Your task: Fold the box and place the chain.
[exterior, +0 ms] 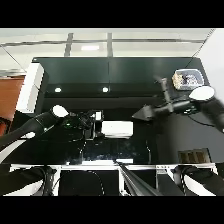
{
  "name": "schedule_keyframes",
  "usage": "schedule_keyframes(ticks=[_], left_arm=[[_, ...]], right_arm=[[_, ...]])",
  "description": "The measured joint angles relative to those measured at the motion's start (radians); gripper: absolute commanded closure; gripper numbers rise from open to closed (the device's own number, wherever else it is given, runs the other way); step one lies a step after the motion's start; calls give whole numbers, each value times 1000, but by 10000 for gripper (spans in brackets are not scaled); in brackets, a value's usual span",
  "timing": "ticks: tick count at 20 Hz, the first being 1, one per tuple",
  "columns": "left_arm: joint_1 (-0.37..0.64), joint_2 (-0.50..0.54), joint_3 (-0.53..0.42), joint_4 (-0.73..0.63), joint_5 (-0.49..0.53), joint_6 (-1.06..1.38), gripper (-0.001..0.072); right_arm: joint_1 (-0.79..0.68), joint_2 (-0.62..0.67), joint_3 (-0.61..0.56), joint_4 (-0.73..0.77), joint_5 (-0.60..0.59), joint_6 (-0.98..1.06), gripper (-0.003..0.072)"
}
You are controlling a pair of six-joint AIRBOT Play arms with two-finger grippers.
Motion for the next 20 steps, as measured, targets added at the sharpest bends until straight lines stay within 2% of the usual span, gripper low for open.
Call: schedule_keyframes(ticks=[2,5,8,10,15,20], left_arm=[[13,43,21,95,-31,-113,-3],[36,121,59,208,-143,-277,4],[28,145,111,206,-198,-384,24],[-2,114,157,190,-208,-418,17],[-95,-58,312,159,-177,-455,3],[-149,-179,384,155,-181,-465,4]], right_arm=[[-118,56,18,-60,74,14,668],[-275,117,30,-127,163,33,669],[-359,143,35,-157,188,41,669],[-377,150,36,-167,183,45,668],[-384,156,37,-176,175,48,668],[-384,157,37,-180,183,50,668]])
